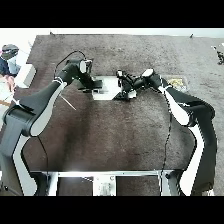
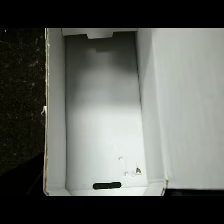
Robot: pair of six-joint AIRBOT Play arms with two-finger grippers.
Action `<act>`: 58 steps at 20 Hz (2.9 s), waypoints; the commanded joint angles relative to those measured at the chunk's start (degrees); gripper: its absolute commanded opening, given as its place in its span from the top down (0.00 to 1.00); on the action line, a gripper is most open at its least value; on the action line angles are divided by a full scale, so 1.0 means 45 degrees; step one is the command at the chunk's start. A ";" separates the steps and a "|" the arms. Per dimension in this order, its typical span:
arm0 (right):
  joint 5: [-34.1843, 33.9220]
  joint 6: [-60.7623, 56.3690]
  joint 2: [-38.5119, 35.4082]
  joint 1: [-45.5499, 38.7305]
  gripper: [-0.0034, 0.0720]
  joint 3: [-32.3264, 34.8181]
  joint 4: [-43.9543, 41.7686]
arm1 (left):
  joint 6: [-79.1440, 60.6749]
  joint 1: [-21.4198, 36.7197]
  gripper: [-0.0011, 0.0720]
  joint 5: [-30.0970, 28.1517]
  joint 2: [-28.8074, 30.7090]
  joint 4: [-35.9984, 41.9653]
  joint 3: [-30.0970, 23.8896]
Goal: Fold the box and place the chain.
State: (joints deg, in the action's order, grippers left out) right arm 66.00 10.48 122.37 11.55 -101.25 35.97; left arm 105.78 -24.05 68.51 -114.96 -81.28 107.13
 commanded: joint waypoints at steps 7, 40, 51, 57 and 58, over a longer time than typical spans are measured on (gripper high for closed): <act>-0.0005 0.0000 0.0010 0.0005 0.41 -0.0010 0.0000 | 0.2157 -0.0578 0.51 0.0403 -0.0437 -0.2487 0.0471; 0.0000 0.0000 0.0010 0.0005 0.41 -0.0010 0.0000 | 0.2545 -0.0651 0.51 0.1506 -0.0967 -0.2463 0.1583; 0.0000 0.0000 0.0010 0.0005 0.41 -0.0010 0.0000 | 0.2822 -0.0758 0.97 0.1438 -0.1360 -0.2798 0.1681; 0.0000 0.0000 0.0010 0.0005 0.41 -0.0010 0.0000 | 0.2841 -0.0753 0.96 0.1379 -0.1360 -0.2749 0.1710; 0.0000 0.0000 0.0010 0.0005 0.41 -0.0010 0.0000 | 0.2827 -0.0753 0.96 0.1447 -0.1355 -0.2744 0.1719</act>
State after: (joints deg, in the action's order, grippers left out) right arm 65.93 10.50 122.37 11.62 -101.27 35.90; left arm 118.43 -27.40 74.61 -121.03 -93.67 114.74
